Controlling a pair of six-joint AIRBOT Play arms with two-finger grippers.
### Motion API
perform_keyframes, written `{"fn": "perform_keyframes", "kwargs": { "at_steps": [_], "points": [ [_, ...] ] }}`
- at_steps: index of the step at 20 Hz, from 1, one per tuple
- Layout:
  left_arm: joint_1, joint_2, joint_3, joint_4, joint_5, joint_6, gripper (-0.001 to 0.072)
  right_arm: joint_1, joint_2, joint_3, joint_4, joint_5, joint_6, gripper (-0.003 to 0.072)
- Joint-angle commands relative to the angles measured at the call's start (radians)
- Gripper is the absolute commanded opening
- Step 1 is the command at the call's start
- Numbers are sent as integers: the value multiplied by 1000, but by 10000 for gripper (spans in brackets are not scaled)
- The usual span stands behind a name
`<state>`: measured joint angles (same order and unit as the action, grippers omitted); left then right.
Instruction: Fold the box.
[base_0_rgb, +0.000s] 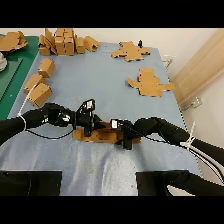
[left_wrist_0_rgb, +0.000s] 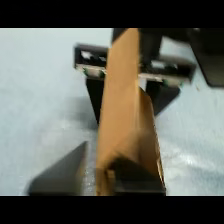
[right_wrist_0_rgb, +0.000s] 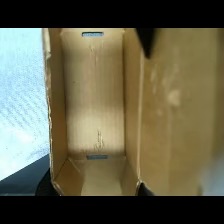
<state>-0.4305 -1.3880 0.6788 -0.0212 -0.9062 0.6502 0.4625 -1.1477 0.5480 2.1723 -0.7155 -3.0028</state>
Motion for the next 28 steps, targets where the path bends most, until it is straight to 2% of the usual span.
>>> {"fn": "perform_keyframes", "kwargs": {
  "at_steps": [1, 4, 7, 9, 11, 12, 13, 14, 15, 17, 19, 21, 23, 28],
  "points": [
    [3, 1, 0, 12, 26, -108, 489, 1, 0, -1, 0, -1, 1, 540],
    [14, 48, 1, 62, 63, -210, 489, 1, 0, -1, 0, -1, 1, 540],
    [43, 156, 2, 176, 104, -307, 489, 1, 0, -1, 0, -1, 1, 540],
    [60, 236, 2, 304, 103, -422, 489, 1, 0, -1, 1, -1, 1, 540],
    [63, 307, 1, 501, 102, -583, 487, 1, 0, -1, 1, -1, 1, 540],
    [63, 335, 1, 607, 90, -687, 420, 1, 0, -1, 1, -2, 1, 540],
    [63, 356, 1, 704, 64, -793, 237, 1, 0, -1, 1, -2, 1, 540],
    [63, 373, 1, 795, 18, -907, 10, 1, 0, -1, 1, -2, 1, 540],
    [62, 379, 1, 851, -32, -1003, 13, 1, 0, -1, 1, -2, 1, 540],
    [54, 377, 1, 841, -131, -1249, 13, 1, 0, -1, 1, -2, 1, 540],
    [-2, 371, 1, 775, -167, -1351, 13, 1, 0, -1, 1, -2, 1, 540],
    [-79, 347, 3, 681, -101, -1351, 13, 1, 0, -1, 1, -1, 1, 540],
    [-120, 280, 44, 636, -47, -1364, 13, 1, 0, -1, 1, -1, 1, 540],
    [-92, 60, 251, 566, -46, -1381, 13, 1, 0, -1, 0, -1, 1, 540]
  ]
}}
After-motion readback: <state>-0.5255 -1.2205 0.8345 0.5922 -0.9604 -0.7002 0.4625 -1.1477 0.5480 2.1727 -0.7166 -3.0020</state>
